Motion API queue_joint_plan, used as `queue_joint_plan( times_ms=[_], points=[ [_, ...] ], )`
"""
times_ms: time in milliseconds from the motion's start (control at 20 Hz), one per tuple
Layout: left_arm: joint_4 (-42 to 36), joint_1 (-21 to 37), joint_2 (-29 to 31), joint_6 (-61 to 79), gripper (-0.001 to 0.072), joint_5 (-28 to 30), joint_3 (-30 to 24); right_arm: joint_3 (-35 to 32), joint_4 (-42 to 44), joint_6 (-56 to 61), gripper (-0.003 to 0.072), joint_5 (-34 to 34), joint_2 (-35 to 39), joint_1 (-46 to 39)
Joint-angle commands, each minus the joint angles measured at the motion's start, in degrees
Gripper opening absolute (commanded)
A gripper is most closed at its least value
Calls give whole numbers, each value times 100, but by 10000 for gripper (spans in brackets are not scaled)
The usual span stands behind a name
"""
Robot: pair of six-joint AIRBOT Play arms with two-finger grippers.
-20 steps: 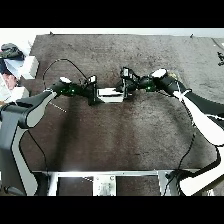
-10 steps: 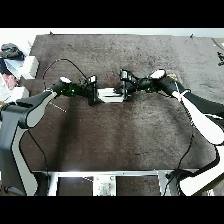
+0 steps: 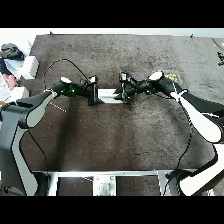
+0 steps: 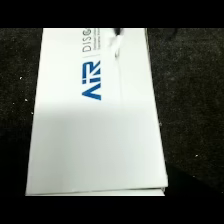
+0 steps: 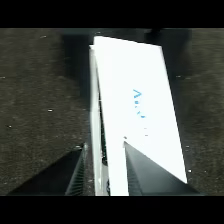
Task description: Fold the box and place the chain.
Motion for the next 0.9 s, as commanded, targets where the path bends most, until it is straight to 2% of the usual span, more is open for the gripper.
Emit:
queue_joint_plan(
  times_ms=[0,400,450,500,550,850],
  points=[
    [-7,2,4,-9,418,24,0,11,-81,101,293,46,13,-15],
    [-7,2,4,-9,418,24,0,11,868,120,291,136,262,-308],
    [-4,2,4,-9,418,26,0,11,866,122,262,136,262,-306],
    [-4,2,4,-9,418,24,0,11,892,177,112,131,260,-306],
    [-7,2,4,-9,419,24,0,11,894,256,35,129,258,-306],
    [-7,2,4,-9,418,26,0,9,841,925,29,496,-96,-306]
  ],
)
